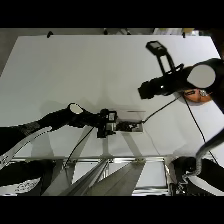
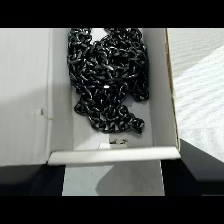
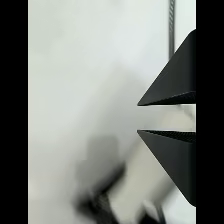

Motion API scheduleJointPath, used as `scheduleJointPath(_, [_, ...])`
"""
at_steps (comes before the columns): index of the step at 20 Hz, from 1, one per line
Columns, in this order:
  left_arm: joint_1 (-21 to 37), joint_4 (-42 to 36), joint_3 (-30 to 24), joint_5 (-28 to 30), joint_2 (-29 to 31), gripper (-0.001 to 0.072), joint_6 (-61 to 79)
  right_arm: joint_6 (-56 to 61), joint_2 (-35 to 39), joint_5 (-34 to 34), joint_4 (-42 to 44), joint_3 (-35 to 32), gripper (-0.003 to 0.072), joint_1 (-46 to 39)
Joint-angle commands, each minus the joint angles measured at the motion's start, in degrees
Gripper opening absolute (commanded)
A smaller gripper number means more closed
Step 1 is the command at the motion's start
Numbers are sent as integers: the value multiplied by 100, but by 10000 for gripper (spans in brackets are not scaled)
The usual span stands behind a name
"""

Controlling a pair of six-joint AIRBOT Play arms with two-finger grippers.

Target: Fold the box and place the chain.

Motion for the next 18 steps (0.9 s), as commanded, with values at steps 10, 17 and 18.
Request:
scheduleJointPath(10, [2, 0, 2, 2, 2, 334, 2, -129, -1130, -236, -894, -1145, 343, -1185])
scheduleJointPath(17, [2, 0, 2, 0, 2, 334, 2, 151, -1445, -326, -898, -1314, 503, -1185])
scheduleJointPath(18, [2, 0, 2, 0, 2, 334, 2, 179, -1473, -295, -898, -1314, 500, -1185])
